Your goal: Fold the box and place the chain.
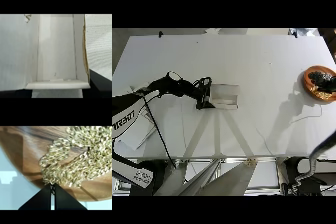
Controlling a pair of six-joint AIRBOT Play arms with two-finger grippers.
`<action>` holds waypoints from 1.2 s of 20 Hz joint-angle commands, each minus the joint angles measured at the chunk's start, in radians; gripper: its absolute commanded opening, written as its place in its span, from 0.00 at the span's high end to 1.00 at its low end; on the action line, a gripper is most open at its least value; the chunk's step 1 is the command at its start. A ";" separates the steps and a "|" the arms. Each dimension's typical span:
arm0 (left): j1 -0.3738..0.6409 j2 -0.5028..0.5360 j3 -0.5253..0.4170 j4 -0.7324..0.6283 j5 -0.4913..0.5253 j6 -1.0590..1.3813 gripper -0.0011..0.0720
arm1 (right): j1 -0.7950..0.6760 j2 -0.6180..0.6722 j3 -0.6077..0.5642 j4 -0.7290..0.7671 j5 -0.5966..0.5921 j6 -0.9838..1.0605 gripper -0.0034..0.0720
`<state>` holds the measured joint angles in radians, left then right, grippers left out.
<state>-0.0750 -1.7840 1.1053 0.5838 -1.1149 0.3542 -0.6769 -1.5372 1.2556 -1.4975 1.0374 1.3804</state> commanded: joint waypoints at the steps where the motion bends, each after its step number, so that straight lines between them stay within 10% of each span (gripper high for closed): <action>1: 0.000 0.000 0.000 0.000 0.000 0.000 0.53 | 0.077 0.121 0.002 0.016 0.053 -0.029 0.94; 12: 0.000 0.000 0.000 0.000 0.000 0.000 0.53 | 0.515 0.243 0.002 0.016 0.304 -0.027 0.94; 24: 0.000 0.000 0.000 0.000 0.000 0.000 0.53 | 1.055 0.243 0.002 0.018 0.140 -0.016 0.94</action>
<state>-0.0750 -1.7840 1.1053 0.5842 -1.1149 0.3542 0.2733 -1.2953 1.2568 -1.4803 1.2377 1.3617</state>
